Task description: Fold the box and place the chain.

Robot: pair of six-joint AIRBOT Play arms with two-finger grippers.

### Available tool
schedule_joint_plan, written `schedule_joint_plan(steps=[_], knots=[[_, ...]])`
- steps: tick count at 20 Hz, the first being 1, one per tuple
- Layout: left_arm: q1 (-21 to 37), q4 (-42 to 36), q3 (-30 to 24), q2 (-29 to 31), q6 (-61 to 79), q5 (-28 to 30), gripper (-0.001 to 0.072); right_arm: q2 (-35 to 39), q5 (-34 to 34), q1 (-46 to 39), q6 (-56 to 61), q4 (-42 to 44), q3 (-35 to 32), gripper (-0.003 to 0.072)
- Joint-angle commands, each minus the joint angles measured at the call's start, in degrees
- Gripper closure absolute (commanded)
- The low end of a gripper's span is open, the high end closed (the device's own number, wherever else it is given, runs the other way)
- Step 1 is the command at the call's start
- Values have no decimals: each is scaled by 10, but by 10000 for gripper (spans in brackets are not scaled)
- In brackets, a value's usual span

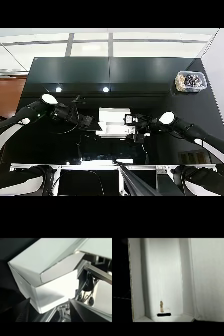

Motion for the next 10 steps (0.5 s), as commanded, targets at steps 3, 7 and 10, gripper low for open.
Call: schedule_joint_plan(steps=[3,7,10], knots=[[-26,2,1,0,-17,60,175,0,0,0,0,0,0,241],[-38,2,1,0,-31,85,175,0,0,0,0,0,0,241],[-45,3,1,0,-42,91,175,0,0,0,0,0,0,241]])
